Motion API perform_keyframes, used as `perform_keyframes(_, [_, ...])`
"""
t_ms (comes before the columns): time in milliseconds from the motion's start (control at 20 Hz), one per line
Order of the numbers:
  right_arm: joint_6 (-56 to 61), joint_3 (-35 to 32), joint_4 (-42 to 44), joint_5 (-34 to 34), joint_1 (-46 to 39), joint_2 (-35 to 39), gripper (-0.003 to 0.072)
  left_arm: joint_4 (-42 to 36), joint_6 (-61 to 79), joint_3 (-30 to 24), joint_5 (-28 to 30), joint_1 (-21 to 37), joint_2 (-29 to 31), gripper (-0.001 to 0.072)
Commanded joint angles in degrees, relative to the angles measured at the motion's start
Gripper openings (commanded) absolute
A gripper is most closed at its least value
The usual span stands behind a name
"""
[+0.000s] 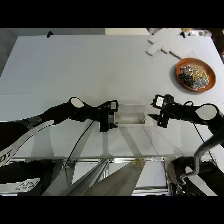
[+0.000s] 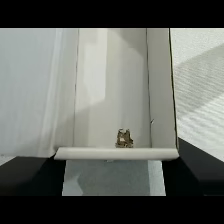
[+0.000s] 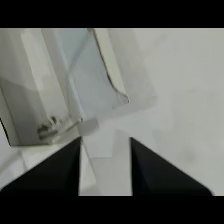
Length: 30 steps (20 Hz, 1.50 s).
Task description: Fold the box and place the chain.
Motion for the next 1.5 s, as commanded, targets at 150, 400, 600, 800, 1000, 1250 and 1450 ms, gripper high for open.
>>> perform_keyframes(150, [0.33,0.07,2.14,6.86,0.07,0.42,0.0252,0.02,0.02,-0.02,0.0,0.02,0.0,0.0229])
perform_keyframes(400, [0.28,0.07,5.11,4.46,3.87,4.85,0.0249,0.02,0.02,-0.02,-0.02,0.02,-0.02,0.0229])
perform_keyframes(600, [-0.92,0.07,10.01,-3.5,12.74,4.81,0.0132,0.02,0.02,-0.02,0.0,0.02,0.0,0.0229])
perform_keyframes(800, [-10.95,0.09,14.62,-10.1,16.46,1.42,0.0011,0.02,0.02,-0.02,0.0,0.04,0.0,0.0229])
perform_keyframes(1000, [-11.72,0.26,15.76,-18.95,16.04,-7.08,0.0012,0.02,0.02,-0.02,0.0,0.02,0.0,0.0229])
perform_keyframes(1250, [-1.16,3.1,21.79,-30.69,11.74,-13.2,0.0012,0.02,0.02,-0.02,0.0,0.02,0.0,0.0229])
perform_keyframes(1450, [-1.27,3.08,20.59,-27.74,11.02,-15.91,0.001,0.02,0.02,-0.02,0.0,0.02,0.0,0.0229])
